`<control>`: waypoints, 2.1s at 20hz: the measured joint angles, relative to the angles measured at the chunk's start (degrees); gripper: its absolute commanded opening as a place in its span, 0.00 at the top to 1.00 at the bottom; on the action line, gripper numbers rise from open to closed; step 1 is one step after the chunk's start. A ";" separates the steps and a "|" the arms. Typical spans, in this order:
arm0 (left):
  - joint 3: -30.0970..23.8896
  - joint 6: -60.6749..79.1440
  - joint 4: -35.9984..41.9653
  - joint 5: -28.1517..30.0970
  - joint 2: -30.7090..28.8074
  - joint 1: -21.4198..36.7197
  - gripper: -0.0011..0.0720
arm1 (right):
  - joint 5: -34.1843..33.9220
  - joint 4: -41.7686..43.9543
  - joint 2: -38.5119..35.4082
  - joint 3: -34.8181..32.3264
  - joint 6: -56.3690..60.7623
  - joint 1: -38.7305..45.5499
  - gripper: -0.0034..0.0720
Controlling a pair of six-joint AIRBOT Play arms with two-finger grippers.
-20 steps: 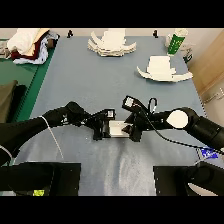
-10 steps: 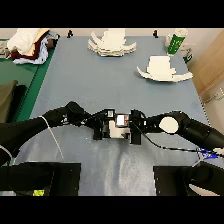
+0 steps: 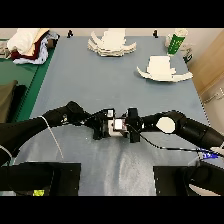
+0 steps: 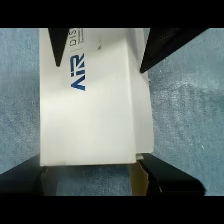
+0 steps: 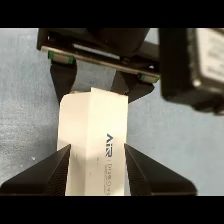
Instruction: Fold the box.
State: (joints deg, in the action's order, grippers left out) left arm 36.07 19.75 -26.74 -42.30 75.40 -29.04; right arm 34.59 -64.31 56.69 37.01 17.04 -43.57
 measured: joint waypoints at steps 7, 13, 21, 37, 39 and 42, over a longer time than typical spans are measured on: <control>0.00 0.15 -0.02 -0.22 0.00 0.00 0.53 | -0.72 -0.04 -1.73 0.22 -0.52 -0.02 0.26; 0.00 0.11 -0.04 0.09 0.00 0.00 0.53 | -3.56 -1.81 -1.40 0.22 -0.57 -0.02 0.52; 0.00 0.20 -0.04 -0.33 0.00 -0.02 0.53 | -0.63 1.53 0.81 0.13 -0.57 -0.02 0.58; 0.00 0.20 -0.02 -0.17 0.00 -0.07 0.53 | 3.28 4.31 -3.91 0.07 6.88 0.44 0.95; 0.00 0.20 -0.02 -0.15 0.00 -0.07 0.53 | 1.55 5.79 -6.40 -1.11 13.46 1.42 0.95; 0.00 0.17 -0.02 -0.13 0.00 -0.07 0.53 | -8.74 15.61 -10.32 -7.78 18.45 1.92 0.95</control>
State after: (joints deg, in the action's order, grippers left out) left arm 36.07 19.92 -26.76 -42.44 75.40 -29.10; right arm 25.85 -48.71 46.37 29.23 35.48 -41.65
